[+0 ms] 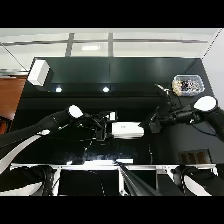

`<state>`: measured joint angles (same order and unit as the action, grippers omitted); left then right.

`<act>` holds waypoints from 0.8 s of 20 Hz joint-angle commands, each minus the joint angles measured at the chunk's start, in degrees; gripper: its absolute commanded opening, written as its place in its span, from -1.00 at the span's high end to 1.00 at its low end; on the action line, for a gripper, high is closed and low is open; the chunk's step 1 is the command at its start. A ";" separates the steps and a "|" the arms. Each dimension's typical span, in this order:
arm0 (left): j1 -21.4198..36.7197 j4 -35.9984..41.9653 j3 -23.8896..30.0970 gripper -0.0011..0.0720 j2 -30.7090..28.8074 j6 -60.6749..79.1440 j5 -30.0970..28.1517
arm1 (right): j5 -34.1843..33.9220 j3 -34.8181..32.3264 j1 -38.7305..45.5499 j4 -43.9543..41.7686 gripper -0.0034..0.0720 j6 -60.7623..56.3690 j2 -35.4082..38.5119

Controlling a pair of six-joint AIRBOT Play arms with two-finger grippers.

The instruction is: Fold the box and place the chain.

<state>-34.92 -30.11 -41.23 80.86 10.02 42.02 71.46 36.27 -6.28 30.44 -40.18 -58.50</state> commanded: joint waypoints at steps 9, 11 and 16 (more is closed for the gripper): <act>0.02 0.00 -0.04 0.50 0.02 0.00 0.02 | -16.68 -7.58 -7.87 -2.56 0.90 -17.84 -4.37; 0.02 0.00 -0.04 0.50 0.02 0.00 0.04 | -16.74 -7.67 -7.89 0.04 0.90 -18.75 -5.42; 0.02 0.00 -0.04 0.50 0.02 0.00 0.02 | -18.36 -7.65 -7.87 0.35 0.90 -17.84 -5.81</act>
<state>-34.92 -30.15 -41.23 80.86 10.09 42.02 55.09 28.71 -13.98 28.67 -57.78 -63.90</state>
